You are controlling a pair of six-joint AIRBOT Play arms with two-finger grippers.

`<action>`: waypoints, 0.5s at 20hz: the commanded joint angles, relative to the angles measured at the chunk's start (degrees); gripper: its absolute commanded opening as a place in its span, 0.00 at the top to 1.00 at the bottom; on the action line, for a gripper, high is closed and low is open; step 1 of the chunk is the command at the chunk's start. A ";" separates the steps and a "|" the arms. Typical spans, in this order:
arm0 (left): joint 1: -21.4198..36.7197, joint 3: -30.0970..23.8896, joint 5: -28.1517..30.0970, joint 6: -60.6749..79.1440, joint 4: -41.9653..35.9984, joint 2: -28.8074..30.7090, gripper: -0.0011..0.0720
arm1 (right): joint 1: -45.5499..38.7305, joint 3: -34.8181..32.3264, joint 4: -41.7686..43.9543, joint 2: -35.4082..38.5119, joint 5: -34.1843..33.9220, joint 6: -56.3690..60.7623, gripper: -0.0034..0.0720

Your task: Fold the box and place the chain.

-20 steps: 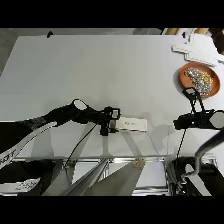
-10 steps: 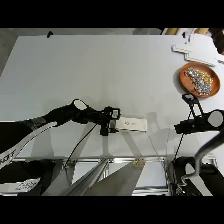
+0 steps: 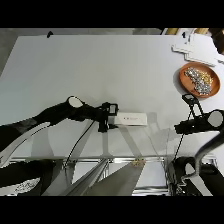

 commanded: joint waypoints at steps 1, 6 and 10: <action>5.33 0.04 0.13 -10.71 8.35 10.45 0.75 | -0.04 -0.02 -0.02 -0.02 0.02 0.00 0.93; 21.42 0.02 1.16 -38.07 28.92 25.05 0.81 | -0.04 -0.02 -0.02 -0.02 0.02 0.00 0.93; 39.78 0.00 1.27 -68.00 42.01 27.69 0.77 | -0.04 -0.02 -0.02 -0.02 0.02 0.00 0.93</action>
